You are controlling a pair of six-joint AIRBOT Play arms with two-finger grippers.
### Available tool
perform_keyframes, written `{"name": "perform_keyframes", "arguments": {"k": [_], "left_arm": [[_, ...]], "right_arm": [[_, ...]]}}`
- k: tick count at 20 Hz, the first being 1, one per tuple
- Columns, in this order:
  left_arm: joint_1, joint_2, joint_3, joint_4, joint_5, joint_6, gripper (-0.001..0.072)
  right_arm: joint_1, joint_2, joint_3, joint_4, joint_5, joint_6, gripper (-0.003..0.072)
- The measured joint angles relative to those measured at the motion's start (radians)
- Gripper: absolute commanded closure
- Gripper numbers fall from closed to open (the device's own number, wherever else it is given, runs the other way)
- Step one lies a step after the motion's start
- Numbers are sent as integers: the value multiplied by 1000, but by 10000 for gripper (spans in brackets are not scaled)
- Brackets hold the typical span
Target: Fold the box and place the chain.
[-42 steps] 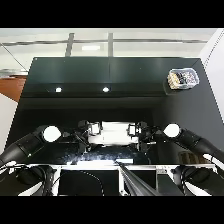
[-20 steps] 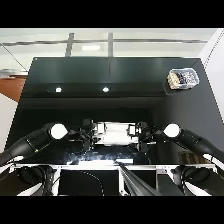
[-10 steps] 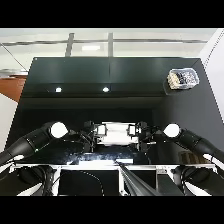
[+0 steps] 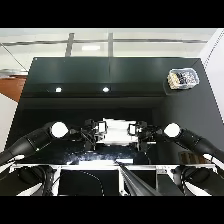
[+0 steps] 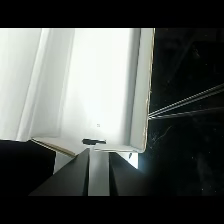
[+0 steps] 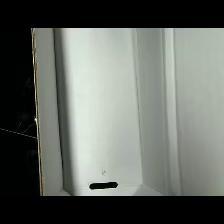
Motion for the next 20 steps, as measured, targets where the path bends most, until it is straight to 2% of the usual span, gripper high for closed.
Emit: {"name": "perform_keyframes", "arguments": {"k": [1, 3, 6, 12, 13, 14, 15, 20], "left_arm": [[0, -1, 0, -3, 1, 0, 556], [0, -2, 0, -6, 1, 0, 636], [1, 0, 2, 3, -25, 0, 636], [1, 19, 7, 114, -112, -5, 630], [1, 20, 7, 126, -119, -7, 551], [1, 22, 8, 136, -116, -8, 411], [1, 23, 8, 142, -109, -13, 328], [1, 24, 8, 146, -34, -55, 329]], "right_arm": [[0, 0, 0, 0, 0, 0, 205], [0, 0, 0, -1, 1, -1, 205], [0, 0, 0, -2, 3, -3, 205], [0, 0, 0, -2, 3, -3, 205], [0, 0, 0, -2, 3, -3, 205], [0, 0, 0, -2, 3, -3, 205], [0, 0, 0, -2, 3, -2, 205], [0, 0, 0, -2, 3, -2, 205]]}}
